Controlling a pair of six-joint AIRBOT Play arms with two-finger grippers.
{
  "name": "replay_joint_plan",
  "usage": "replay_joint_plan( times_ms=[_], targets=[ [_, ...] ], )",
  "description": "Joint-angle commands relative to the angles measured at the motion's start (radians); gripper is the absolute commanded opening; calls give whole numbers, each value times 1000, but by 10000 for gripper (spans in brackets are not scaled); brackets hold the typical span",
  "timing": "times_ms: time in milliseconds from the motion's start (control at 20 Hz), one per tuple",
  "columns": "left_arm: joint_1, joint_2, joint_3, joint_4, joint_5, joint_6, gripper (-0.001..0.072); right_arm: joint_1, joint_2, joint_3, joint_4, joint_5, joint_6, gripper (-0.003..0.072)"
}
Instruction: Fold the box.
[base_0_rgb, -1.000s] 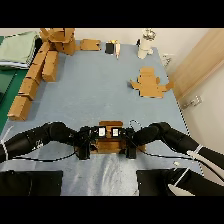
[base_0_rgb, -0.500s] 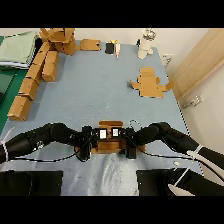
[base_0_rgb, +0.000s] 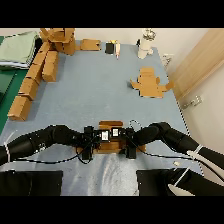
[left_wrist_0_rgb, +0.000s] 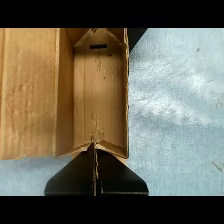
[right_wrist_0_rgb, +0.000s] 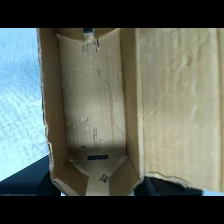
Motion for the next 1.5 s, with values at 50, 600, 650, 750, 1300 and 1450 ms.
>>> replay_joint_plan(
  times_ms=[50, 600, 650, 750, 1300, 1450],
  targets=[
    [-8, -11, 0, -10, 3, 0, 35, 1, 0, -1, 0, 0, 0, 525],
    [-7, -11, 0, -13, 2, 0, 539, 1, 0, -1, 0, 0, 0, 525],
    [-7, -11, 0, -11, 2, 0, 536, 1, 0, -1, 0, 0, 0, 525],
    [-7, -11, 0, -8, 2, 2, 109, 1, 0, -1, 0, 0, 0, 524],
    [-7, -11, 0, -130, 2, 26, 468, 1, 0, -1, 0, 0, 0, 524],
    [-7, -11, 0, -130, 2, 26, 470, 1, 0, -1, 0, 0, 0, 524]
  ],
)
